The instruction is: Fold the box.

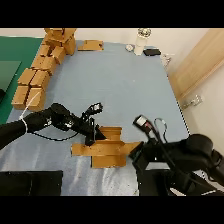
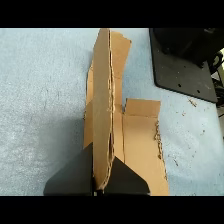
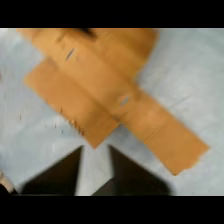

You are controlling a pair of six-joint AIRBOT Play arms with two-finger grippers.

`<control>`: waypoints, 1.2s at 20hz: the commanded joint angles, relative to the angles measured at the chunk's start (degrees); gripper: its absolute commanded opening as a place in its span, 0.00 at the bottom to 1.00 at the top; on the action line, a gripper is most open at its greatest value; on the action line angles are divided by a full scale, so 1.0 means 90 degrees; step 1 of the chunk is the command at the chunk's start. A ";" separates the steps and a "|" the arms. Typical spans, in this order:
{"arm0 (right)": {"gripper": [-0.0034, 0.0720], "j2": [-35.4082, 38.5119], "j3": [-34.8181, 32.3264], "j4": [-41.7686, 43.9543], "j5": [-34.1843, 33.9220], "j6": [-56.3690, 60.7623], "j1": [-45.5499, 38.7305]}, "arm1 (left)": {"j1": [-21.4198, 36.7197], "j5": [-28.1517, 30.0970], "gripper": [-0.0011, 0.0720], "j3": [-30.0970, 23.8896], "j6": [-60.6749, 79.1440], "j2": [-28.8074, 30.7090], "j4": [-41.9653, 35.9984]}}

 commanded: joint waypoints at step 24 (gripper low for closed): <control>0.90 -0.2164 -0.0294 -0.3458 0.1926 0.0002 0.2567 | -0.0002 0.0005 0.03 0.0000 0.0002 -0.0002 0.0000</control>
